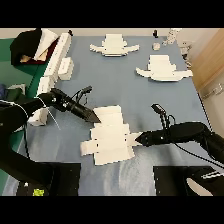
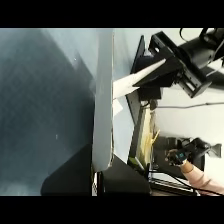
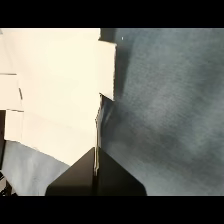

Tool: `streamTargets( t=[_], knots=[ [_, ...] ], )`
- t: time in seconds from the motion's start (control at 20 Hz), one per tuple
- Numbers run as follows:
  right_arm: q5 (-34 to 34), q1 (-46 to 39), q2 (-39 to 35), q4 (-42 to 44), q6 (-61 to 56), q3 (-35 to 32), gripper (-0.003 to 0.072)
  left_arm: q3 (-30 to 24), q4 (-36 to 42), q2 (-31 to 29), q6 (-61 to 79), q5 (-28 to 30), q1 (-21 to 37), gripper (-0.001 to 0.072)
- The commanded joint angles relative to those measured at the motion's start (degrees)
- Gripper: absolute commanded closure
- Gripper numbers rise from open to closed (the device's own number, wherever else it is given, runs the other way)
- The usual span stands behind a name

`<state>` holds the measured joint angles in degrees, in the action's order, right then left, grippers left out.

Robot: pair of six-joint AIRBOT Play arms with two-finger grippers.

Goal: Fold the box.

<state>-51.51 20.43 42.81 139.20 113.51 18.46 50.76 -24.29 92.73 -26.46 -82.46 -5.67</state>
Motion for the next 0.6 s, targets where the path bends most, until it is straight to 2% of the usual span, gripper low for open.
streamTargets(
  t=[0.0, 0.05, 0.1, 0.15, 0.2, 0.25, 0.4, 0.55],
  knots=[
    [0.3, 0.0, 0.0, -0.2, -0.2, 0.0, 0.0683, 0.4, -1.4, 0.1, 1.9, -0.6, -2.5, 0.0656],
    [0.3, 0.0, 0.0, -0.2, -0.1, 0.0, 0.0683, 0.4, -1.4, 0.1, 2.0, -0.5, -2.8, 0.0658],
    [0.3, 0.0, 0.0, -0.2, -0.1, 0.0, 0.0674, 0.4, -1.4, 0.1, 2.1, -0.6, -2.9, 0.0695],
    [0.5, 0.0, 0.0, -0.4, -0.1, 0.0, 0.0615, 0.5, -1.4, 0.1, 2.1, -0.6, -2.8, 0.0695],
    [1.0, 0.0, 0.0, -1.1, -0.1, 0.0, 0.0509, 0.6, -1.4, 0.1, 1.9, -0.7, -2.8, 0.0695],
    [1.3, 0.0, 0.0, -2.6, -0.1, 0.2, 0.0484, 0.7, -1.4, 0.1, 1.8, -0.7, -2.8, 0.0696],
    [1.3, 0.0, 0.0, -12.8, -0.8, 2.3, 0.0484, 1.9, -1.4, -0.1, 3.0, -0.7, -2.9, 0.0698],
    [1.3, -0.1, 0.0, -31.3, -9.8, 6.4, 0.0483, 3.5, -1.2, -3.4, 10.3, 0.3, -3.9, 0.0700]
  ],
)
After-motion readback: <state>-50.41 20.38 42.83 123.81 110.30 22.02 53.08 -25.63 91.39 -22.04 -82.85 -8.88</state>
